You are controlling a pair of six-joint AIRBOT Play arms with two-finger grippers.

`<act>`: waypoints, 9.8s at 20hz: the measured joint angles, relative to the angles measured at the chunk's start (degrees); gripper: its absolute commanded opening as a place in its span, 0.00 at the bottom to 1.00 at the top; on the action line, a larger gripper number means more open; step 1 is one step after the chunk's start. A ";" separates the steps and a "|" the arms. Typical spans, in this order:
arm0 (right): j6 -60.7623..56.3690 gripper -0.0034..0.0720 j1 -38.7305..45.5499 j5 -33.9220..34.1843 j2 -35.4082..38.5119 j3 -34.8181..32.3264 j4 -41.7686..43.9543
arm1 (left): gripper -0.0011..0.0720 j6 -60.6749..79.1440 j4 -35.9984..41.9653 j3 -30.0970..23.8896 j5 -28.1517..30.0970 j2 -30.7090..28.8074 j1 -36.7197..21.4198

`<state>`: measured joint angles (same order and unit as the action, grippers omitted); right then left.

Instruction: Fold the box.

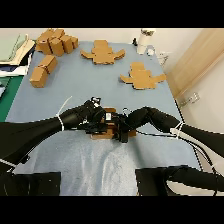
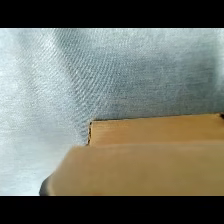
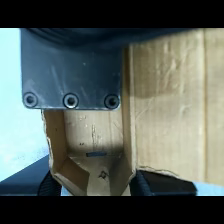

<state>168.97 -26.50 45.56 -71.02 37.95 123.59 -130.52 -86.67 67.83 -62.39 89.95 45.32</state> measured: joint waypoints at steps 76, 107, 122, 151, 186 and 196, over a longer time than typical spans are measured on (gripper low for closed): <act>-0.04 0.65 0.00 -0.02 0.00 0.00 0.02 | 0.97 147.01 58.77 -30.29 22.45 -14.21 -24.98; -0.02 0.65 0.00 -0.02 0.00 0.00 0.00 | 0.65 147.64 61.29 -31.17 25.88 -13.99 -21.38; -0.28 1.00 0.00 0.04 -0.02 0.02 0.50 | 0.65 147.49 61.27 -31.17 25.92 -13.99 -21.38; -76.17 0.97 1.66 6.32 15.93 -0.04 4.83 | 0.65 147.62 61.24 -31.17 25.92 -13.99 -21.38; -74.16 0.05 1.81 5.57 -9.81 14.47 4.94 | 0.65 147.62 61.22 -31.17 25.92 -13.99 -21.35; -70.38 0.05 3.23 8.39 3.82 15.17 -5.03 | 0.65 147.64 61.22 -31.17 25.88 -13.97 -21.35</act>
<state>98.59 -23.27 53.95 -67.20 53.12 118.56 17.12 -25.45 36.67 -36.51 75.99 23.97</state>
